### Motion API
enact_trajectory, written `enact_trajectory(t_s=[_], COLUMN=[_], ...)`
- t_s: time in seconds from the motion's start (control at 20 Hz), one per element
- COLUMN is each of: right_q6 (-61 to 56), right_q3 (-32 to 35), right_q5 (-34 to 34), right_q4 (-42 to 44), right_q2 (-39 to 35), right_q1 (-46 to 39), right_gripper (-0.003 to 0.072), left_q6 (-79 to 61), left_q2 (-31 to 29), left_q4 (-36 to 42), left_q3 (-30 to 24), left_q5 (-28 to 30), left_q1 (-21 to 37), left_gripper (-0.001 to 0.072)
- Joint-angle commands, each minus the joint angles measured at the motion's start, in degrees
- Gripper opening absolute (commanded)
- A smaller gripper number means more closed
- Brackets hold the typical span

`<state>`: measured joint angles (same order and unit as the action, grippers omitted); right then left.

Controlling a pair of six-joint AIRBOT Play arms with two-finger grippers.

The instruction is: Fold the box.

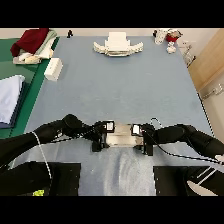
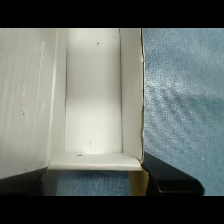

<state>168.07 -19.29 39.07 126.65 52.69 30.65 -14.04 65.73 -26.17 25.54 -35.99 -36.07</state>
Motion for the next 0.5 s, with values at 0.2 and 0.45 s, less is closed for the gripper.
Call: enact_trajectory(t_s=[0.2, 0.45], right_q6=[-0.9, -16.6], right_q3=[0.0, -0.1], right_q5=[0.6, 8.6], right_q4=[-1.5, -17.5], right_q2=[-0.3, -7.9], right_q1=[0.0, 0.0], right_gripper=[0.072, 0.072], left_q6=[0.0, 0.0], left_q2=[0.0, 0.0], left_q4=[0.0, 0.0], left_q3=[0.0, 0.0], left_q5=[0.0, 0.0], left_q1=[0.0, 0.0], left_gripper=[0.0461, 0.0461])
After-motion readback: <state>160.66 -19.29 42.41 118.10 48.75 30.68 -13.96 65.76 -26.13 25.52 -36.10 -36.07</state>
